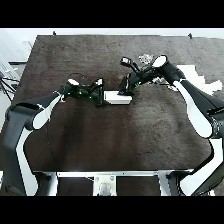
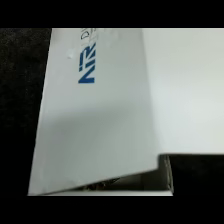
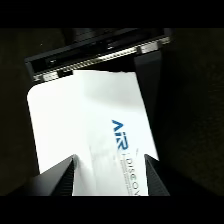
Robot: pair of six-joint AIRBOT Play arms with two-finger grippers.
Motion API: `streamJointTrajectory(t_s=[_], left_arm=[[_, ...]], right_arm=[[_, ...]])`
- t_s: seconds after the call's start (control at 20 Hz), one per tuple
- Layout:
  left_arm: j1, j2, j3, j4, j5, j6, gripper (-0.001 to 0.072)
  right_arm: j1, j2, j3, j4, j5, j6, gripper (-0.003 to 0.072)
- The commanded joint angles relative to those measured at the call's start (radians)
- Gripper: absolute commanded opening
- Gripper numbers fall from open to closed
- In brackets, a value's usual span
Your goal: Fold the box and place the chain.
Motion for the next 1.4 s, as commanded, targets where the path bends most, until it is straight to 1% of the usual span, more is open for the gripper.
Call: streamJointTrajectory(t_s=[0.0, 0.15, 0.4, 0.65, 0.75, 0.9, 0.95, 1.0, 1.05, 1.15, 1.35], left_arm=[[0.001, 0.0, 0.0, 0.0, 0.0, 0.0, 0.0414], [0.001, 0.001, 0.0, 0.0, 0.0, 0.0, 0.0415], [0.001, 0.0, 0.0, 0.0, 0.0, 0.0, 0.0414], [0.001, 0.001, 0.0, 0.0, 0.0, 0.0, 0.0414], [0.001, 0.0, 0.0, 0.0, 0.0, 0.0, 0.0414], [0.001, 0.0, 0.0, 0.0, 0.0, 0.0, 0.0414], [0.001, 0.0, 0.0, 0.0, 0.0, 0.0, 0.0414], [0.001, 0.0, 0.0, 0.0, 0.0, 0.0, 0.0415], [0.001, 0.0, 0.0, 0.0, -0.001, 0.0, 0.0415], [0.001, 0.0, 0.0, 0.0, 0.0, 0.0, 0.0414], [0.001, 0.001, 0.0, 0.0, 0.0, 0.0, 0.0415]], right_arm=[[-0.002, 0.0, 0.004, -0.006, 0.056, -0.007, 0.0523], [-0.002, 0.0, -0.009, -0.015, 0.058, -0.016, 0.0521], [-0.001, -0.019, -0.039, -0.039, -0.045, -0.034, 0.0523], [-0.001, -0.019, -0.039, -0.038, -0.055, -0.068, 0.0523], [-0.001, -0.014, -0.038, -0.038, -0.036, -0.067, 0.0522], [-0.003, 0.019, -0.038, -0.021, 0.049, -0.077, 0.0509], [-0.008, 0.035, -0.039, 0.006, 0.079, -0.09, 0.0446], [-0.014, 0.048, -0.039, 0.037, 0.1, -0.113, 0.0413], [-0.018, 0.06, -0.047, 0.072, 0.098, -0.139, 0.0413], [-0.022, 0.064, -0.068, 0.082, 0.06, -0.171, 0.0413], [-0.019, 0.064, -0.164, 0.087, -0.04, -0.244, 0.0415]])
